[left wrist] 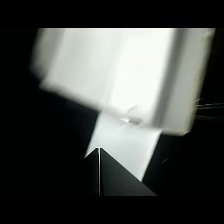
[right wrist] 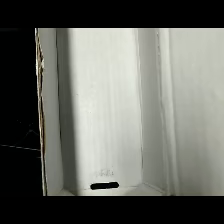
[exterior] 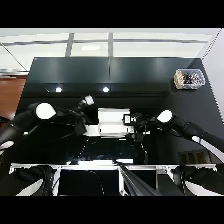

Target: Fold the box and place the chain.

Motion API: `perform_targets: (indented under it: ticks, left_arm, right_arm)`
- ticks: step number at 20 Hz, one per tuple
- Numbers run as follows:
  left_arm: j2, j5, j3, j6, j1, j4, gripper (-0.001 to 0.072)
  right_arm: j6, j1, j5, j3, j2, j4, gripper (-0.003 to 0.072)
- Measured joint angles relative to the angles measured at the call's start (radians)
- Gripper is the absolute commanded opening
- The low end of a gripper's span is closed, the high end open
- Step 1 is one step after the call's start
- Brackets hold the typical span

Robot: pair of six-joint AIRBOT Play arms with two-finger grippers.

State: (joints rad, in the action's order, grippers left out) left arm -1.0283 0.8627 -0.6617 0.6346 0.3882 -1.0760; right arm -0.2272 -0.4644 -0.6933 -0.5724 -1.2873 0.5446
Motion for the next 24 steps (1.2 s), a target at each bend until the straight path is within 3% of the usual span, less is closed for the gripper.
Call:
perform_targets:
  ticks: [2, 4, 7, 10, 14, 23, 24]
  left_arm:
    - [0.048, 0.023, 0.003, 0.307, -0.079, -0.150, 0.0026]
    - [0.064, 0.074, 0.010, 0.576, -0.175, -0.217, 0.0027]
    - [0.027, 0.170, 0.041, 0.759, -0.304, -0.129, 0.0027]
    - [-0.074, 0.232, 0.076, 0.692, -0.364, 0.102, 0.0024]
    - [-0.219, 0.239, 0.092, 0.591, -0.335, 0.327, 0.0024]
    - [-0.294, 0.213, 0.099, 0.476, -0.269, 0.419, 0.0025]
    - [-0.295, 0.213, 0.099, 0.436, -0.269, 0.439, 0.0060]
  right_arm:
    - [0.000, 0.000, 0.000, 0.000, 0.000, 0.000, 0.0254]
    - [0.000, 0.000, 0.000, 0.000, 0.000, 0.000, 0.0254]
    - [0.001, 0.000, 0.001, 0.000, 0.000, -0.001, 0.0254]
    - [0.002, 0.000, 0.001, 0.000, 0.000, -0.001, 0.0254]
    - [0.002, 0.000, 0.001, 0.000, 0.000, -0.001, 0.0254]
    - [0.002, 0.000, 0.002, 0.000, 0.000, -0.001, 0.0254]
    - [0.002, 0.000, 0.002, 0.000, 0.000, -0.001, 0.0254]
